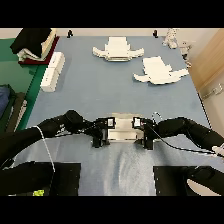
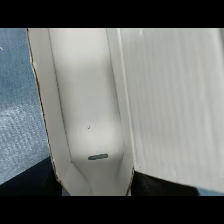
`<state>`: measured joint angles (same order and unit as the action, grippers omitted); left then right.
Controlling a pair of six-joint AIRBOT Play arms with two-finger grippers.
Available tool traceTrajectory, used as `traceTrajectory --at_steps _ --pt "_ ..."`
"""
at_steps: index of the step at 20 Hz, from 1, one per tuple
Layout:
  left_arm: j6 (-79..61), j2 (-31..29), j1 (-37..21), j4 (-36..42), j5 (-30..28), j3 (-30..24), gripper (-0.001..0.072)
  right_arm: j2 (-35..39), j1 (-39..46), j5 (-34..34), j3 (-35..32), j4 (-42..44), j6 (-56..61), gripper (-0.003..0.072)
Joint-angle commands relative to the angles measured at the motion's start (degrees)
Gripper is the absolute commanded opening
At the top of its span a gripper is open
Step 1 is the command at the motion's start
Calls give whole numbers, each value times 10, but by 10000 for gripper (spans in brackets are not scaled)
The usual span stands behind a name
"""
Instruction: Fold the box.
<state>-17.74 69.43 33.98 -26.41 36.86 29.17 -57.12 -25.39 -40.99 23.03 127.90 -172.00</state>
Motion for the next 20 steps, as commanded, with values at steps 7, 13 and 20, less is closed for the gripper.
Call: traceTrajectory --at_steps 7,13,20 --pt "11 7 7 -6 -4 7 457 0 0 0 0 0 0 407" --pt "13 7 7 -6 -3 7 459 0 0 0 0 0 0 407" --pt "13 7 6 -4 -3 7 459 0 0 0 0 0 0 407"
